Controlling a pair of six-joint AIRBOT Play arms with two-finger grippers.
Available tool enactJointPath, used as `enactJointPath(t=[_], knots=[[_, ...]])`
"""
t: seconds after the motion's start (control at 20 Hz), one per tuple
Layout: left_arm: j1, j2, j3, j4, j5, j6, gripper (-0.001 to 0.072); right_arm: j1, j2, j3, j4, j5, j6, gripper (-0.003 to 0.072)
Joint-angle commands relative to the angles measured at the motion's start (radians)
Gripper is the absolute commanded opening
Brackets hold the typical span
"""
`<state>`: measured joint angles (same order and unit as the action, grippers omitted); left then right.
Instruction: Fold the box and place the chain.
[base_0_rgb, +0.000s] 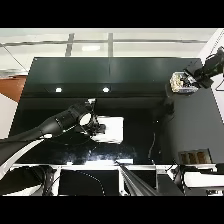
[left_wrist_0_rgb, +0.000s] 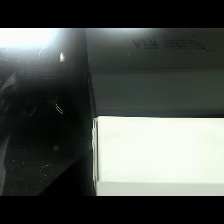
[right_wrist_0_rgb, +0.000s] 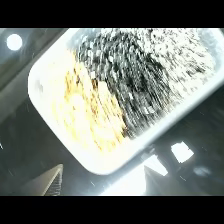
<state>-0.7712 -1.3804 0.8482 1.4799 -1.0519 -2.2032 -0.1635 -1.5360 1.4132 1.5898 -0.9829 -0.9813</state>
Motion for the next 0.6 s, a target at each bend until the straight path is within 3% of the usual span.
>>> enactJointPath(t=[0.0, 0.15, 0.55], knots=[[0.001, 0.000, 0.000, 0.000, -0.005, 0.000, 0.0027, -0.043, -0.174, 0.171, 0.079, -0.050, 0.033, 0.0536], [0.001, -0.001, 0.000, 0.001, -0.004, 0.001, 0.0027, -0.045, -0.238, 0.225, 0.105, -0.050, 0.031, 0.0536], [0.001, -0.001, 0.000, 0.003, -0.003, 0.001, 0.0027, -0.033, -0.291, 0.229, 0.130, -0.054, 0.012, 0.0536]])
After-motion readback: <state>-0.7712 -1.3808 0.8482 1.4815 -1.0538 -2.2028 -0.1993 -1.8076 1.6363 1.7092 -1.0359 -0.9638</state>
